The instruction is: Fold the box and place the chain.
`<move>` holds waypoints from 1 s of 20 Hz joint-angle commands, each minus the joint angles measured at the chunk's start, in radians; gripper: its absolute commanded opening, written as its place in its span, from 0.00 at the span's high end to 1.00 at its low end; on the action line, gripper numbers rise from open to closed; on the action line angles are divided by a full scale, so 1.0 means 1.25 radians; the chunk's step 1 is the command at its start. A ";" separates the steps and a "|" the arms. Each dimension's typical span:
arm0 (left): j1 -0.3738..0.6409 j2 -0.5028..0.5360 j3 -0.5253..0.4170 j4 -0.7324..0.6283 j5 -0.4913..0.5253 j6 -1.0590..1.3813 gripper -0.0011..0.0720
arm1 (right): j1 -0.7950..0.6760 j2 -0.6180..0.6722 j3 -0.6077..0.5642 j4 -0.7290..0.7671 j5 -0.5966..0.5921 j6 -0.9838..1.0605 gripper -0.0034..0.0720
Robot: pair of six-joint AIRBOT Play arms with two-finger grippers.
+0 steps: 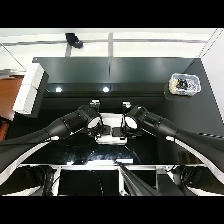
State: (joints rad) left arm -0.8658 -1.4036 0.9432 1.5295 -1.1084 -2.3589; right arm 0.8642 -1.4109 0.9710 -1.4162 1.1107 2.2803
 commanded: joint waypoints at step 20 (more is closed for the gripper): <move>-0.001 -0.001 0.000 -0.001 0.000 -0.002 0.94 | 0.005 -0.018 0.001 -0.046 -0.013 0.106 0.69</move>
State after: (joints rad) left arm -0.8658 -1.4036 0.9432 1.5284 -1.1080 -2.3615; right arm 0.8696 -1.4322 0.9718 -1.4746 1.0962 2.4111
